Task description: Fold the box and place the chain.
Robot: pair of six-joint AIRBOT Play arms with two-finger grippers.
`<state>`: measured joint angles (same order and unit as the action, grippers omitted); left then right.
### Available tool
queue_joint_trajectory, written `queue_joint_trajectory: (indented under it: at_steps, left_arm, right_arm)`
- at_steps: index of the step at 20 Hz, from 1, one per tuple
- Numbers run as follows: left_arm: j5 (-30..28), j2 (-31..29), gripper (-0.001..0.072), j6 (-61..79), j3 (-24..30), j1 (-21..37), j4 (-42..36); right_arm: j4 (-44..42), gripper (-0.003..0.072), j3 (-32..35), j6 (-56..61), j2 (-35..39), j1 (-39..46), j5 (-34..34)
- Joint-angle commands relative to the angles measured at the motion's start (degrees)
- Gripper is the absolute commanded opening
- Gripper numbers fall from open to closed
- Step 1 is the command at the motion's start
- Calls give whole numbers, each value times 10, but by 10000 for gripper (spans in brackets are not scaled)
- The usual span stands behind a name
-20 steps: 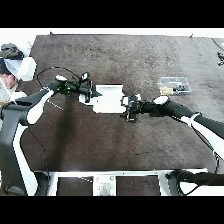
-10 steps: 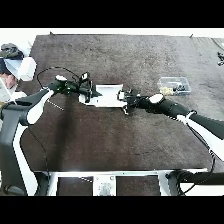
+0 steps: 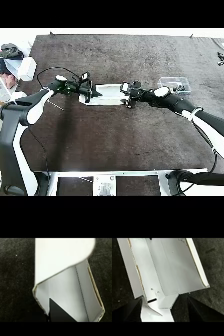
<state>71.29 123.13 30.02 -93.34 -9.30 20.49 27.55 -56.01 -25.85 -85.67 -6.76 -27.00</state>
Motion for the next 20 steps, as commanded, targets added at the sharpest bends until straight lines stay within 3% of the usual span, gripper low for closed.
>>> queue_joint_trajectory:
  at_steps: [1,6,14,20]
  left_arm:
    - [1,0,11,0,0,0,0]
    - [0,0,12,0,0,0,0]
    - [0,0,12,0,0,0,0]
    - [0,0,12,0,0,0,0]
  right_arm:
    - [6,597,-31,16,-23,22,-75]
    - [44,597,-73,47,-57,50,-156]
    - [70,597,-122,83,-88,53,-182]
    - [104,597,-185,108,-143,54,-261]
